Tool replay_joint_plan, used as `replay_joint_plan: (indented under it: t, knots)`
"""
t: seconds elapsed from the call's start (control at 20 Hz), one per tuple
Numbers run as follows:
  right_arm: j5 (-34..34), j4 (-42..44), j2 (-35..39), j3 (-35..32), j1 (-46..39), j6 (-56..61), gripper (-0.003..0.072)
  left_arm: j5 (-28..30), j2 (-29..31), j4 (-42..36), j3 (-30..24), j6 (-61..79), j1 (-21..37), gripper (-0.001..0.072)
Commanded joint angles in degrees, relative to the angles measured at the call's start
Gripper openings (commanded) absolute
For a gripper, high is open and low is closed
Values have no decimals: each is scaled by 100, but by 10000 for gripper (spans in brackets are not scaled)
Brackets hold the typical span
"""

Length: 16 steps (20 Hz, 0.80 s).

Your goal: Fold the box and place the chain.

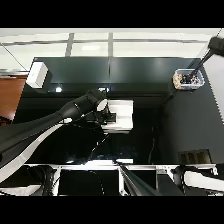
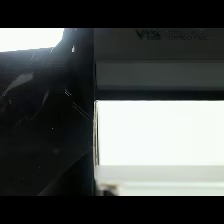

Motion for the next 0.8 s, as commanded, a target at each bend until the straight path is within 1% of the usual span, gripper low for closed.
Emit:
replay_joint_plan:
  t: [0.0, 0.2, 0.3, 0.4, 0.45, 0.5, 0.65, 0.75]
  knots:
    - [48, 752, 876, 7, 17, -348, 14, -55, -4, -2, 7, 0, 4, 27]
    - [208, 1596, 1585, 9, 13, -638, 14, -55, -4, -2, 7, 0, 4, 27]
    - [787, 2319, 1818, 7, 20, -894, 14, -66, -4, -2, 7, 0, 4, 27]
    - [1572, 3014, 1985, 7, 20, -1342, 14, -98, -4, -2, 7, 0, 4, 27]
    - [1996, 3222, 2017, 7, 20, -1617, 14, -98, -4, -2, 7, 0, 4, 27]
    - [2291, 3309, 2028, 7, 46, -1668, 14, -98, -4, -2, 7, 0, 4, 28]
    - [2441, 3346, 2063, 7, 339, -1668, 14, -96, -4, 0, 7, 0, 4, 27]
    - [2785, 3366, 2065, -33, 601, -1674, 15, -96, -4, -2, 7, 0, 4, 27]
